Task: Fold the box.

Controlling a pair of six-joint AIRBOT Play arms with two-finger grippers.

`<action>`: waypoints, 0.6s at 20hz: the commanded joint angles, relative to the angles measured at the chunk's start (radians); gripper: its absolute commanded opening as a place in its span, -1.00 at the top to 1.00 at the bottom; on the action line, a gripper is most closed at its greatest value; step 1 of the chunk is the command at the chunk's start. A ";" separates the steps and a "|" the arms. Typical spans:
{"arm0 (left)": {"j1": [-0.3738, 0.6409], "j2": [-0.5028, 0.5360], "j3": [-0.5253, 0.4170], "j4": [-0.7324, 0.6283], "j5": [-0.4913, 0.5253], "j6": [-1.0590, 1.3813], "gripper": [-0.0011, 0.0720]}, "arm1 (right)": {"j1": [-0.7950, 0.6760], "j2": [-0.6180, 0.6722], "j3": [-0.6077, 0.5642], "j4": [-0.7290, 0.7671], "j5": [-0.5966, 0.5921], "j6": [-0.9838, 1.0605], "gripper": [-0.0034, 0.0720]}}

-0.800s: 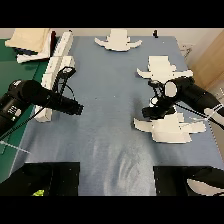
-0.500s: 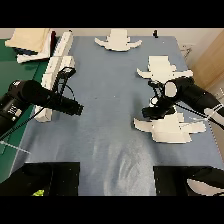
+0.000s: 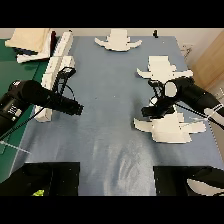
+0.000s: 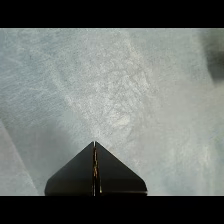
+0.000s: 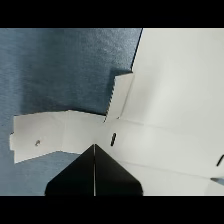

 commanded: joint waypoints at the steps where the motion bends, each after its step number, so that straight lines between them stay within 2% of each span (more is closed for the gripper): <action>1: 0.000 0.000 0.000 0.000 0.044 0.000 0.92 | 0.000 -0.001 0.000 0.032 -0.018 0.001 0.90; 7: -0.001 0.000 0.000 -0.004 0.071 0.000 0.93 | 0.000 -0.001 0.000 0.150 -0.063 0.024 0.90; 9: -0.001 0.000 0.000 -0.003 0.077 0.000 0.92 | -0.006 -0.001 0.002 0.134 -0.064 0.045 0.89; 10: -0.001 0.000 0.000 -0.003 0.078 0.000 0.92 | -0.026 -0.001 0.017 0.106 -0.037 0.079 0.77; 11: -0.001 -0.002 0.000 -0.003 0.077 0.000 0.92 | -0.055 -0.001 0.043 0.063 0.010 0.092 0.46; 12: -0.001 -0.002 0.000 -0.003 0.077 0.000 0.92 | -0.094 0.000 0.079 -0.011 0.065 0.093 0.05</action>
